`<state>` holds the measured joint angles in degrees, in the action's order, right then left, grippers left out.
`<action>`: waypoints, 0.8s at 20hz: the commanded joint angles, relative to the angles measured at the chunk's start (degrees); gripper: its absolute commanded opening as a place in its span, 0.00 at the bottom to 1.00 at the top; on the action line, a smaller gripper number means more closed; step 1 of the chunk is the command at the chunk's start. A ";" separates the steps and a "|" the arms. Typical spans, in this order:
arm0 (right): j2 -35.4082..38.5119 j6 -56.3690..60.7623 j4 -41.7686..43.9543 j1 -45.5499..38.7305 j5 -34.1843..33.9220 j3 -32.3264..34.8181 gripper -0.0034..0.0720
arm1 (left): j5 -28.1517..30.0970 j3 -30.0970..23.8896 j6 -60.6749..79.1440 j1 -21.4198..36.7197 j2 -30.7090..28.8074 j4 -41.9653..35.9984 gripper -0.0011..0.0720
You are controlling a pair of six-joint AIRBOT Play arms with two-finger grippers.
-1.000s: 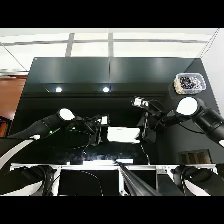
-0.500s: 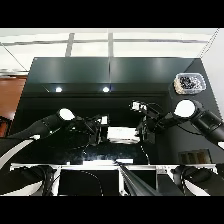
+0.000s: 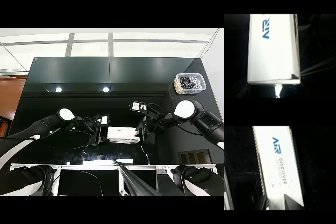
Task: Fold the box and place the chain.
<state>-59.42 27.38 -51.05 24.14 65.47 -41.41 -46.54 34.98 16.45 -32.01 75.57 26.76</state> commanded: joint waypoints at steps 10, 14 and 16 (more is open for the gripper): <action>-0.02 0.04 1.49 0.02 -0.17 1.22 0.37 | -0.02 0.02 0.04 -0.04 0.02 0.00 0.66; -0.02 0.04 1.53 0.02 -0.17 1.88 0.37 | -0.02 0.02 0.04 -0.04 0.02 0.00 0.66; -0.02 0.24 1.55 0.02 -0.20 1.97 0.37 | -0.02 0.02 0.04 -0.04 0.02 0.00 0.66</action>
